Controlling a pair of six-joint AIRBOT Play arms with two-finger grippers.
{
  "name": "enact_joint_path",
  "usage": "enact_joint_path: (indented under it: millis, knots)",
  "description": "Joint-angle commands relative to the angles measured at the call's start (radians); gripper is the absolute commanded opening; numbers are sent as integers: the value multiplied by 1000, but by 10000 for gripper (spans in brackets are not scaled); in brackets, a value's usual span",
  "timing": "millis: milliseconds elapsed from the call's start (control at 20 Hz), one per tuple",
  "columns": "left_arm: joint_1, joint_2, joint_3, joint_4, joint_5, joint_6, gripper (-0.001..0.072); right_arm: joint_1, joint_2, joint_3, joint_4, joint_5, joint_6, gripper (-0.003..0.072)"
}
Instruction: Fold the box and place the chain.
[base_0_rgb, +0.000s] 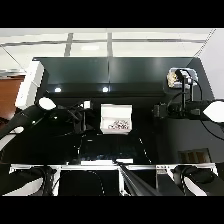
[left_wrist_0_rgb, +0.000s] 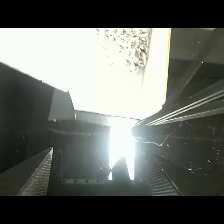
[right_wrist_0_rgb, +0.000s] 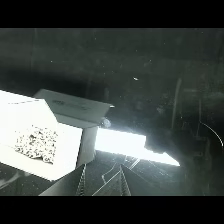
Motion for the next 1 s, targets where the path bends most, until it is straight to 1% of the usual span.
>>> enact_joint_path:
  millis: [0, 100, 350, 600, 750, 950]
  knots:
    - [-32, -58, 36, -5, -5, 51, 718, 0, 1, 1, -1, -3, 0, 271]
    - [-56, -61, 36, -10, -2, 50, 718, 0, 1, 1, -1, -3, 0, 271]
    - [-60, -61, 35, -88, 15, 55, 716, 0, 1, 1, -1, -4, 0, 271]
    - [-60, -62, 35, -64, 22, 54, 714, 0, 1, 1, -1, -15, 0, 271]
    - [-60, -62, 35, -41, -2, 46, 713, 0, 1, 1, -1, -14, 0, 271]
    - [-92, -62, 35, -27, 5, 19, 713, 0, 1, 1, -5, -18, 0, 271]
